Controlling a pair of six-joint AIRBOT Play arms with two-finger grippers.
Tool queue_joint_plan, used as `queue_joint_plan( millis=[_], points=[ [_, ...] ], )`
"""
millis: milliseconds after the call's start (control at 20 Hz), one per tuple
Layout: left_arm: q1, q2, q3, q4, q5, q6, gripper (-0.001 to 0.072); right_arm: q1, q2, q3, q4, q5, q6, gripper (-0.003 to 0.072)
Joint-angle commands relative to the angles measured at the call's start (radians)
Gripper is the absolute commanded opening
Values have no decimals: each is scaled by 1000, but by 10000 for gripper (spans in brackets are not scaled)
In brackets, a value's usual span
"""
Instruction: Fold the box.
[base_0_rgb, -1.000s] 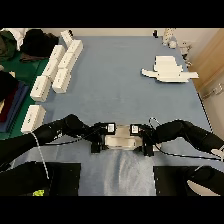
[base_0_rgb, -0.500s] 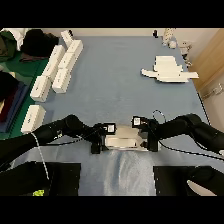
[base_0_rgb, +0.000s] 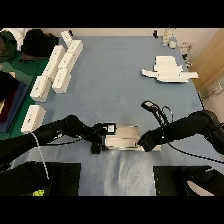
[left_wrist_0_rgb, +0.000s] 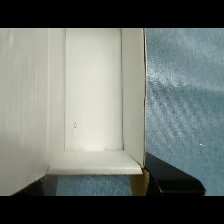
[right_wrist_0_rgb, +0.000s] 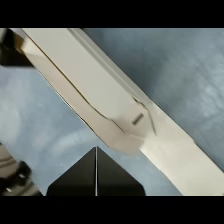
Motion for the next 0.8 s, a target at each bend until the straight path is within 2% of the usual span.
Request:
queue_joint_plan(
  millis=[0,100,200,500,750],
  points=[
    [0,0,0,0,2,0,411,72,-12,5,186,330,128,3],
    [0,0,0,0,2,0,410,112,-63,5,186,516,167,3],
    [0,0,0,0,2,0,410,116,-122,6,183,583,181,3],
    [0,0,0,0,2,0,410,117,-293,6,177,597,180,3],
    [0,0,0,0,2,0,410,117,-369,6,166,598,178,3]
  ],
)
